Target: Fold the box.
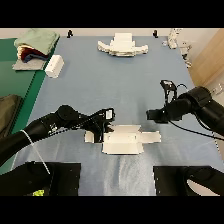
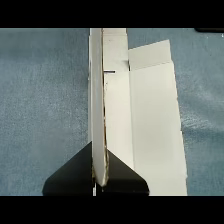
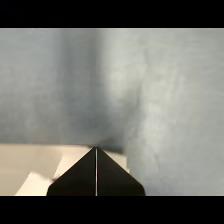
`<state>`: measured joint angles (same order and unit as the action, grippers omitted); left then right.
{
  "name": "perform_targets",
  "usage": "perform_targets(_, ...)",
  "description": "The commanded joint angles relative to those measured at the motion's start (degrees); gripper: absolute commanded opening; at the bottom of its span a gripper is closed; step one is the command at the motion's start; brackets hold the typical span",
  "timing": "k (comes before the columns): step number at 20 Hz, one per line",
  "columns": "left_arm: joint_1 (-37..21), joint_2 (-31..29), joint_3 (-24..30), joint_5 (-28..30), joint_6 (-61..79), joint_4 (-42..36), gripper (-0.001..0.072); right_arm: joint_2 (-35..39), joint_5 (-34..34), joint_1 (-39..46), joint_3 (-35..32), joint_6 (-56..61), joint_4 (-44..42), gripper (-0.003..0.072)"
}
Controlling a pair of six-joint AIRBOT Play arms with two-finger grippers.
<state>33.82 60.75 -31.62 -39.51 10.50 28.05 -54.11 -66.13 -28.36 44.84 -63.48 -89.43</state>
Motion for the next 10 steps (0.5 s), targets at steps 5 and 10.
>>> perform_targets(5,0.02,0.0,-0.07,0.04,0.0,0.02,0.0017,13.35,-3.48,-25.97,-7.3,6.6,0.96,-0.0001)
perform_targets(10,0.02,0.0,-0.07,0.07,0.0,0.02,0.0017,13.49,6.34,-40.33,-14.88,-15.1,3.85,0.0622)
